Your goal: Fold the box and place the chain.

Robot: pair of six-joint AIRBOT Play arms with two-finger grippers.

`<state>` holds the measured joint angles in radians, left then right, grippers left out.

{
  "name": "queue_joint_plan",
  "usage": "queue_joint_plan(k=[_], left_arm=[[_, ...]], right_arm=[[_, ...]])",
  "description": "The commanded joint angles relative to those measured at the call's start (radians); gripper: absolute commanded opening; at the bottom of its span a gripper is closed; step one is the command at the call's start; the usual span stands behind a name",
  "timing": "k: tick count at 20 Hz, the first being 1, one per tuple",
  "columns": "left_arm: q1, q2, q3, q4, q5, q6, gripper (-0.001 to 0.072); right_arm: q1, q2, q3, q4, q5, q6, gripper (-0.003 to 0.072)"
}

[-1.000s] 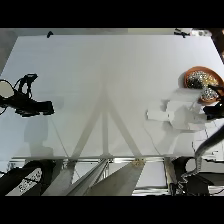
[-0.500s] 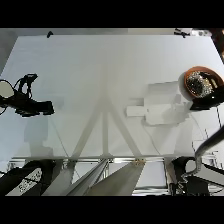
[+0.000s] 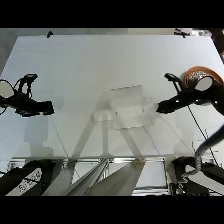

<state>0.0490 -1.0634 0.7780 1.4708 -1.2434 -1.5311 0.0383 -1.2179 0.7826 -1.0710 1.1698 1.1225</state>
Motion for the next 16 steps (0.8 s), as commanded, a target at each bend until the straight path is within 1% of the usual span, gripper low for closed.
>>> queue_joint_plan(k=[1, 3, 5, 8, 11, 16], left_arm=[[-0.001, 0.001, -0.001, 0.000, 0.002, 0.000, 0.0700], [0.000, 0.001, -0.001, 0.000, 0.023, 0.000, 0.0700], [-0.001, 0.001, -0.001, 0.000, 0.047, 0.000, 0.0700], [-0.001, 0.001, -0.001, 0.000, 0.064, 0.005, 0.0700], [-0.001, 0.001, -0.001, 0.000, 0.138, 0.004, 0.0700], [-0.001, -0.003, -0.001, -0.096, 0.139, 0.025, 0.0694]], right_arm=[[0.181, 0.004, -0.018, 0.027, -0.137, 0.156, 0.0007], [0.245, 0.004, -0.030, 0.023, -0.189, 0.211, 0.0007], [0.275, 0.004, -0.045, 0.019, -0.215, 0.236, 0.0007], [0.278, 0.004, -0.054, 0.002, -0.206, 0.235, 0.0008], [0.278, 0.004, -0.054, -0.031, -0.188, 0.235, 0.0008], [0.278, 0.004, -0.054, -0.031, -0.186, 0.235, 0.0009]])
